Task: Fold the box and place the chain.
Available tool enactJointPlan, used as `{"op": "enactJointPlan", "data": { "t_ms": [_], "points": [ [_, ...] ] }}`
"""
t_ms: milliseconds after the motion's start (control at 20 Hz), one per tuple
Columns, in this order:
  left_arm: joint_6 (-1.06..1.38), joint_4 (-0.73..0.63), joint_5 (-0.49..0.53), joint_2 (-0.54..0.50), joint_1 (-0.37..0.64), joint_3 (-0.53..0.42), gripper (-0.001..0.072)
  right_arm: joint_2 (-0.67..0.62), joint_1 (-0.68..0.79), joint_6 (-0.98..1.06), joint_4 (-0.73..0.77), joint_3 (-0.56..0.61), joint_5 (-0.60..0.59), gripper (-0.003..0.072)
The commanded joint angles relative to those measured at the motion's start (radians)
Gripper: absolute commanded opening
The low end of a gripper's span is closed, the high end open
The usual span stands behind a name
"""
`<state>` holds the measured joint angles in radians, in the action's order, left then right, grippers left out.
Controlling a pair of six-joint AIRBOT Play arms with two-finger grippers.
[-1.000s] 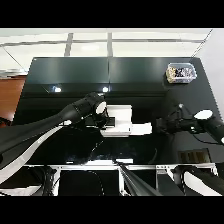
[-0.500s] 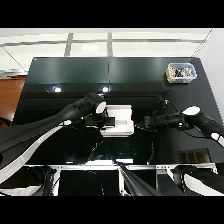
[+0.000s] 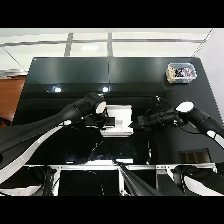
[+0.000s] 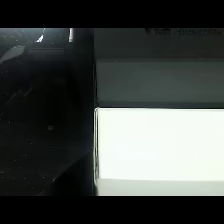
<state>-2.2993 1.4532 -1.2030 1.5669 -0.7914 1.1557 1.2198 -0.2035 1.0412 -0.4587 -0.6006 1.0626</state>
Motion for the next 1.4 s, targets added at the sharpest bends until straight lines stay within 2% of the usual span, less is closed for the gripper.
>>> {"op": "enactJointPlan", "data": {
  "t_ms": [0,150,200,250,450,700,950,1150,1350],
  "points": [
    [0.0,0.0,0.001,0.0,0.0,0.001,0.0027,0.001,-0.071,0.143,-0.126,-0.071,-0.019,0.042],
    [0.0,0.001,0.001,0.0,0.0,0.001,0.0027,0.001,-0.128,0.261,-0.227,-0.123,-0.031,0.0398],
    [0.0,0.001,0.001,0.0,0.0,0.001,0.0027,0.001,-0.144,0.277,-0.241,-0.134,-0.035,0.0311],
    [0.0,0.001,0.001,0.0,0.0,0.001,0.0027,0.001,-0.159,0.294,-0.257,-0.143,-0.045,0.0304],
    [0.0,0.001,0.001,0.0,0.0,0.001,0.0027,0.001,-0.2,0.396,-0.366,-0.156,-0.072,0.0304],
    [0.0,0.0,0.001,0.0,0.0,0.001,0.0027,0.001,-0.219,0.462,-0.414,-0.161,-0.077,0.0304],
    [0.0,0.0,0.001,0.0,0.0,0.001,0.0027,0.013,-0.29,0.572,-0.513,-0.169,-0.137,0.0304],
    [0.0,0.0,0.001,0.0,0.0,0.001,0.0027,0.059,-0.35,0.683,-0.618,-0.244,-0.147,0.0304],
    [0.0,0.0,0.0,0.0,0.0,0.001,0.0027,0.151,-0.424,0.85,-0.764,-0.345,-0.059,0.0304]
  ]
}}
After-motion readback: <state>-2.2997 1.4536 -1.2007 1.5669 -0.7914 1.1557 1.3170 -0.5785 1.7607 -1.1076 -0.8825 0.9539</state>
